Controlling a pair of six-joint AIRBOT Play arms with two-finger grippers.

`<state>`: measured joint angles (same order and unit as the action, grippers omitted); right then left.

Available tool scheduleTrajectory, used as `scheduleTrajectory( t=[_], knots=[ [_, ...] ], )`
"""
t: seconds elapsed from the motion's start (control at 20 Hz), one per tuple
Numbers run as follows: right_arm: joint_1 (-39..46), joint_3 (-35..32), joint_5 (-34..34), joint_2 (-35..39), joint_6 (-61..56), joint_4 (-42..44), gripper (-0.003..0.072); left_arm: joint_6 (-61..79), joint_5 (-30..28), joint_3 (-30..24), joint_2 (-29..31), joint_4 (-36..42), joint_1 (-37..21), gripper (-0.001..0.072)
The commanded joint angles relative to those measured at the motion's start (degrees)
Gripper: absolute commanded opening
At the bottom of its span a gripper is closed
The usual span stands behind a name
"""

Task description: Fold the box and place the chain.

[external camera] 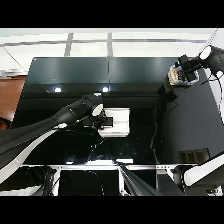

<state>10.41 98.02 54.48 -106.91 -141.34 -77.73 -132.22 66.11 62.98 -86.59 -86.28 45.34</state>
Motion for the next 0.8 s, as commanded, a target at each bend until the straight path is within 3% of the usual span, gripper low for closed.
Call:
scheduleTrajectory(
  t=[0.0,0.4,0.45,0.5,0.6,0.65,0.7,0.75],
  knots=[
    [1.2,0.9,-4.4,-2.1,-2.3,4.8,0.0602,0.0,0.0,0.0,0.0,0.0,0.0,0.0028],
    [1.3,0.9,-5.7,-4.9,0.2,8.5,0.0599,0.0,-0.1,0.0,0.0,0.0,0.0,0.0028],
    [1.3,0.9,-5.7,-4.9,0.9,8.5,0.0506,0.0,0.0,0.0,0.0,0.0,0.0,0.0028],
    [1.3,0.9,-5.6,-4.9,1.9,8.5,0.0475,0.0,0.0,0.0,0.0,0.0,0.0,0.0028],
    [1.3,0.9,-4.9,-4.9,4.4,8.5,0.0473,0.0,0.0,0.0,0.0,0.0,0.0,0.0028],
    [1.4,0.9,-4.0,-4.9,5.9,8.5,0.039,0.0,0.0,0.0,0.0,0.0,0.0,0.0028],
    [1.7,0.9,-3.0,-4.9,8.5,8.7,0.0133,0.0,0.0,0.0,0.0,0.0,0.0,0.0028],
    [1.9,0.9,-2.1,-4.8,11.7,9.2,0.0019,0.0,0.0,0.0,0.0,0.0,0.0,0.0028]
  ],
)
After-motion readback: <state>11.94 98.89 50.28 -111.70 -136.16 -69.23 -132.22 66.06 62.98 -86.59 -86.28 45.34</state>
